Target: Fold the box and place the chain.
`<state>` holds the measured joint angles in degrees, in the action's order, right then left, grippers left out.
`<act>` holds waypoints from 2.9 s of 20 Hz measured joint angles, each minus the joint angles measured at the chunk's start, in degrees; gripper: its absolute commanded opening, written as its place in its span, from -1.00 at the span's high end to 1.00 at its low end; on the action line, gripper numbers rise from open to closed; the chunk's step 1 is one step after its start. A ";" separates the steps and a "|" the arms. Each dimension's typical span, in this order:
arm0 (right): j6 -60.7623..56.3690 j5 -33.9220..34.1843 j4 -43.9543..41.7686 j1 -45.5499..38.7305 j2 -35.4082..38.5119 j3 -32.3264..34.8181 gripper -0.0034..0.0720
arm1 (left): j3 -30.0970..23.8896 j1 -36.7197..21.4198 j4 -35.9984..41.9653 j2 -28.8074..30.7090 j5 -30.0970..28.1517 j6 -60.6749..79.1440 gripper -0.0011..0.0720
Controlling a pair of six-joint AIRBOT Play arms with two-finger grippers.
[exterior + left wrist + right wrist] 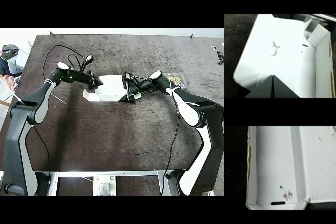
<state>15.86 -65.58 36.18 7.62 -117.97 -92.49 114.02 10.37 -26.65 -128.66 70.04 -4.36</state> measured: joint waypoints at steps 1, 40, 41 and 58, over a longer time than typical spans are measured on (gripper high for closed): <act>0.00 0.00 0.02 -0.02 0.00 0.00 -0.26 | 0.00 0.00 -0.09 -0.09 0.00 0.00 0.94; 0.00 0.02 0.02 0.00 0.00 0.00 -0.26 | -7.19 2.38 -20.11 7.45 3.61 9.70 0.34; 0.02 0.02 0.04 0.00 0.00 0.00 -0.26 | -7.19 2.45 -20.02 7.48 3.41 9.29 0.33; 0.02 0.00 0.07 -0.02 0.00 0.00 -0.26 | -7.19 5.20 -17.62 7.41 3.76 7.85 0.31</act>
<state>15.88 -65.58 36.25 7.60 -117.97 -92.49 106.83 15.57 -44.27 -121.25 73.80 3.49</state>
